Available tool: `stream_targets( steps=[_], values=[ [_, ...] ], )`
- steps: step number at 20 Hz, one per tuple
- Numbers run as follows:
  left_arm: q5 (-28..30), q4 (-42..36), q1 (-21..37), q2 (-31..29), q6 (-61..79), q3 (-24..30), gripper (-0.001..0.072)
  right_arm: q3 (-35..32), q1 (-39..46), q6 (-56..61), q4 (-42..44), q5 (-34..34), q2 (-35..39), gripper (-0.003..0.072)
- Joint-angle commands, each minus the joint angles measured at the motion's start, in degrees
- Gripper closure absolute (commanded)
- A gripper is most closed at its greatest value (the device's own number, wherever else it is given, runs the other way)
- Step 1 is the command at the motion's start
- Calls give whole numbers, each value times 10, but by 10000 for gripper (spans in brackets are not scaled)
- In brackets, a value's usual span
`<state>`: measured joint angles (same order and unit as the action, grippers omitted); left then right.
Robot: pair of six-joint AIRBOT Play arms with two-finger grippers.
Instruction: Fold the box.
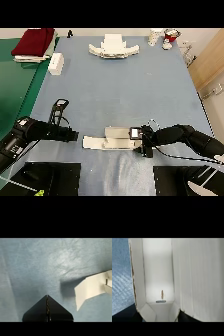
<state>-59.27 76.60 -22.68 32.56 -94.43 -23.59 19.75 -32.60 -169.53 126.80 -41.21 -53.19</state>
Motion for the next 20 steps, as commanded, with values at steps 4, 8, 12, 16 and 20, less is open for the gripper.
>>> stream_targets(
  steps=[4, 8, 12, 16, 20],
  values=[
    [118, -191, -49, 69, 25, 53, 697, 0, 0, 0, -1, 0, 0, 276],
    [208, -227, -165, 119, -1, 51, 697, 0, 0, 0, -1, 0, 0, 276],
    [209, -236, -194, 113, -1, 17, 697, 0, 0, 0, -1, 0, 0, 276],
    [196, -230, -192, 108, -1, 3, 696, 0, 0, 0, -1, 0, 0, 276],
    [149, -221, -180, 108, -1, -9, 693, 0, 0, 0, -1, 0, 0, 276]
  ],
)
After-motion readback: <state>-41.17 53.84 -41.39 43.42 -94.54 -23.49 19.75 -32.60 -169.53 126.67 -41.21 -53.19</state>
